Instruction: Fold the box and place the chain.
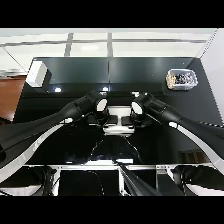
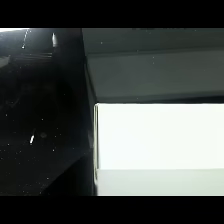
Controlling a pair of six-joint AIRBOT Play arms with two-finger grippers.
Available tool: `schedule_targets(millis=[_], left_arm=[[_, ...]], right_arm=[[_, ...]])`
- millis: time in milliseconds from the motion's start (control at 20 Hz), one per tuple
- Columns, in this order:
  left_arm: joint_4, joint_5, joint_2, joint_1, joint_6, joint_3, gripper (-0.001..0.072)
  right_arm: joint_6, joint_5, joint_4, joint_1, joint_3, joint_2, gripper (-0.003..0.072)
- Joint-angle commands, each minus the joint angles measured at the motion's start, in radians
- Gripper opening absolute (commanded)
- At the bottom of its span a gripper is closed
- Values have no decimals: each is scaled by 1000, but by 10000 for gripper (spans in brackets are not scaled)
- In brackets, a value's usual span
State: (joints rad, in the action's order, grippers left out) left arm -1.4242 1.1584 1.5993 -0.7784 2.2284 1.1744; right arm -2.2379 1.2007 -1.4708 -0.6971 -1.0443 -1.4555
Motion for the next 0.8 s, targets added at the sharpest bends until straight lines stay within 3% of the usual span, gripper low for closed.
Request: schedule_targets(millis=[0, 150, 250, 500, 550, 650, 750], left_arm=[[-3, 2, 0, 1, 1, 0, 29], [-3, 2, 0, 1, 1, 0, 29], [-3, 2, 0, 1, 1, 0, 29], [-3, 3, 0, 0, 1, 0, 29], [-3, 3, 0, 1, 1, 0, 29], [-3, 3, 0, 1, 1, 0, 29], [-3, 3, 0, 0, -13, 0, 29]], right_arm=[[3, -21, 6, -1, -1, -3, 246], [6, -19, 4, -1, -1, -23, 232], [12, -21, 14, -1, -1, -30, 14], [11, -23, 14, -1, -2, -27, 14], [12, -21, 14, -1, -3, -24, 21], [23, -18, 11, 0, -4, -4, 341], [85, -12, 10, 0, -4, 41, 339]])
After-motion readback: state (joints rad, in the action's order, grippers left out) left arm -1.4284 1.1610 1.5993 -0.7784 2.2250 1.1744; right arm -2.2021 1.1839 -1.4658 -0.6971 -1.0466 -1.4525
